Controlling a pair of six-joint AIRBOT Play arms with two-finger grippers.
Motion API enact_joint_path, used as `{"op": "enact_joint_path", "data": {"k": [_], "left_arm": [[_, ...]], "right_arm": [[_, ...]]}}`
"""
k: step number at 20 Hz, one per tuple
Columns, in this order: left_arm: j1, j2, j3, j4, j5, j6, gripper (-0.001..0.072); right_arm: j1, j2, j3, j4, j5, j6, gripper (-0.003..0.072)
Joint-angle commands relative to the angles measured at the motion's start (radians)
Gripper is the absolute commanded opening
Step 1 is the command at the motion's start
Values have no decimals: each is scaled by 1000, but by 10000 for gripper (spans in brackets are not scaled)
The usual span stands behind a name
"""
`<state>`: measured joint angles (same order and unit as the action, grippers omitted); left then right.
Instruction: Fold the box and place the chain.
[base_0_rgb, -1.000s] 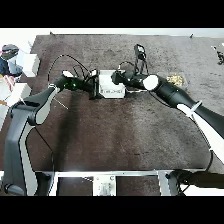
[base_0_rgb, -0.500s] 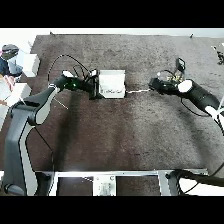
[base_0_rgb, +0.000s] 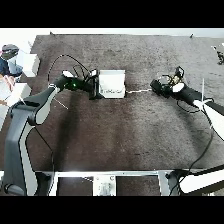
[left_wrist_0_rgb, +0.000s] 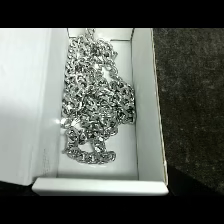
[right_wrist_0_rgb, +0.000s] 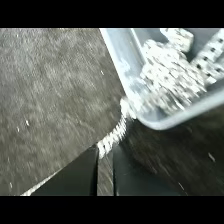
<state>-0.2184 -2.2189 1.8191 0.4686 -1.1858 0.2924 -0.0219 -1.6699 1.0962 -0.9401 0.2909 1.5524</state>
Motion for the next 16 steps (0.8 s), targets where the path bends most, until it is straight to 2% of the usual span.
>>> {"op": "enact_joint_path", "data": {"k": [1, 2, 5, 7, 8, 9, 13, 16], "left_arm": [[0, 0, 0, 0, 0, 0, 538], [0, 0, 0, 0, 0, 0, 537], [0, 0, 0, 0, 0, 0, 538], [0, 0, 0, 1, 0, 0, 538], [0, 0, 0, 0, 0, 0, 537], [0, 0, 0, 0, 0, 0, 537], [0, 0, 0, 0, 0, 0, 537], [0, 0, 0, 0, 0, 0, 537]], "right_arm": [[6, -72, 64, 55, -9, 0, 99], [6, -66, 66, 55, 18, 0, 5], [44, 6, 66, 54, 90, -67, 10], [64, 60, 65, -7, 122, -75, 12], [58, 74, 65, -32, 151, -44, 70], [45, 74, 65, -49, 175, -8, 325], [-19, 68, 35, -97, 225, 13, 345], [-52, 67, -20, -96, 175, 37, 345]]}}
